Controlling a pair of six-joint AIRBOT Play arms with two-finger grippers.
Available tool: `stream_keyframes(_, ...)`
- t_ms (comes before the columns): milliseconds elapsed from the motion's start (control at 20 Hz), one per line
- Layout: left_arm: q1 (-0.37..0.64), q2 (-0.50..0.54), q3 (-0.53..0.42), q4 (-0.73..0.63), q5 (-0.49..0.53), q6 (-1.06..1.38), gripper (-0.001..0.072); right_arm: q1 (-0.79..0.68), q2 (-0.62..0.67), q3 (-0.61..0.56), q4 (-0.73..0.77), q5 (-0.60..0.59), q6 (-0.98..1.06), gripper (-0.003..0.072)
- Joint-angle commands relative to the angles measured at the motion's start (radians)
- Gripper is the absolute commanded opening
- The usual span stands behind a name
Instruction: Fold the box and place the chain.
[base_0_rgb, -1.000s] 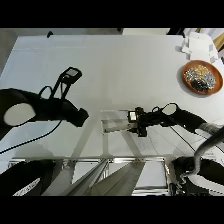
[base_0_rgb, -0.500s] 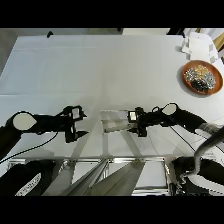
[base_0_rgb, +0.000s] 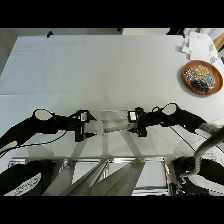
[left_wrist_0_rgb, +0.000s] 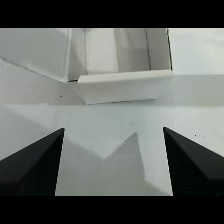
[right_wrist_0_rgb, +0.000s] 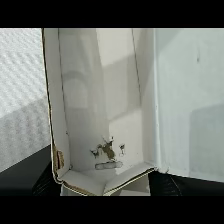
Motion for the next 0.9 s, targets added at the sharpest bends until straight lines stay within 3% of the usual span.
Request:
stream_keyframes(0, -0.050, -0.060, -0.001, -0.093, 0.063, 0.026, 0.0704, 0.000, 0.000, 0.000, 0.000, 0.000, 0.000, 0.0292)
stream_keyframes(200, -0.111, -0.102, -0.001, -0.108, 0.131, 0.026, 0.0704, 0.000, 0.000, 0.000, 0.000, 0.000, 0.000, 0.0292)
stream_keyframes(850, -0.148, -0.103, -0.001, -0.154, 0.122, 0.025, 0.0706, 0.000, 0.000, 0.000, 0.000, 0.000, 0.000, 0.0292)
